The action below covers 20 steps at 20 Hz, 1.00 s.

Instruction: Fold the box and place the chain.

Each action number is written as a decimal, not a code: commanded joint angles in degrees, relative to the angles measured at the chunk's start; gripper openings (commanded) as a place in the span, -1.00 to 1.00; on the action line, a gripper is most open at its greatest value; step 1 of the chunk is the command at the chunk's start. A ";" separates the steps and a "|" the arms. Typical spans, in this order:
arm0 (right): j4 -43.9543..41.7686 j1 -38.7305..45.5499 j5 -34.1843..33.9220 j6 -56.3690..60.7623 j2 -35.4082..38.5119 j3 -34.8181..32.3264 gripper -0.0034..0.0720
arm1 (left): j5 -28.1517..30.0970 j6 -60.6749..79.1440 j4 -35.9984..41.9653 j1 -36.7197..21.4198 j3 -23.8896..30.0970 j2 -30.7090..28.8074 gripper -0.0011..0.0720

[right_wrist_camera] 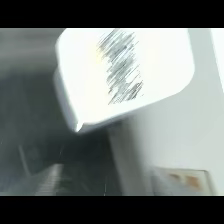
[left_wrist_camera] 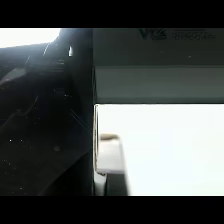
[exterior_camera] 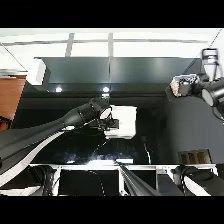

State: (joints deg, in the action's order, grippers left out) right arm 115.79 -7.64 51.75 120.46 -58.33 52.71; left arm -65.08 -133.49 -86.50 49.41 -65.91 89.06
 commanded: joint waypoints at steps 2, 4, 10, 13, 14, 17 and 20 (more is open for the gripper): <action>-23.08 16.48 -17.94 -8.17 -10.12 1.29 0.93 | 0.48 0.00 0.07 -0.59 -0.04 0.02 -0.89; -33.00 19.89 -12.81 -18.56 -18.47 8.37 0.93 | 0.48 0.00 0.02 -1.03 -0.04 0.02 -0.89; -32.61 22.08 3.17 -23.56 -38.69 30.84 0.92 | 0.48 0.00 0.15 -2.43 -0.04 0.02 -0.89; -32.63 22.18 2.36 -25.55 -43.08 34.86 0.81 | 0.55 0.00 0.09 -2.51 -0.04 0.02 -0.89; -32.61 22.27 2.16 -25.55 -44.19 35.56 0.66 | 0.52 0.00 0.09 -2.51 -0.04 0.02 -0.89; -32.63 22.27 1.79 -25.53 -46.34 35.82 0.51 | 0.52 0.00 0.17 -2.49 -0.04 0.02 -0.89; -32.85 22.16 1.53 -25.53 -47.91 35.82 0.19 | 0.50 0.00 0.20 -2.49 -0.04 0.02 -0.89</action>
